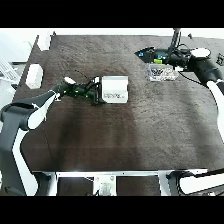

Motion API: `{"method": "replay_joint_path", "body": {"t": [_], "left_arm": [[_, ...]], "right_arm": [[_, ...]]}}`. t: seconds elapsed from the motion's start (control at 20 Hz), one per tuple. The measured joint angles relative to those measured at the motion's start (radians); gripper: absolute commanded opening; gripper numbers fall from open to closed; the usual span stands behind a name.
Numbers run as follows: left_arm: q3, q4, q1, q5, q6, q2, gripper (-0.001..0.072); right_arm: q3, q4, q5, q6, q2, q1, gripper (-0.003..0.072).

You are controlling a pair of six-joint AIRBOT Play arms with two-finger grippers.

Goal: Fold the box and place the chain.

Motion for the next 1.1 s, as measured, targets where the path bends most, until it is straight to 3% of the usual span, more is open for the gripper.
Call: {"method": "replay_joint_path", "body": {"t": [0.45, 1.1], "left_arm": [[0.0, 0.0, 0.0, 0.0, 0.0, 0.0, 0.0348], [0.0, 0.0, 0.0, 0.0, 0.0, 0.0, 0.0349]], "right_arm": [[0.126, -0.009, 0.138, -0.011, -0.216, 0.001, 0.0005], [0.138, -0.221, 0.332, -0.023, -0.251, 0.055, 0.0005]]}}
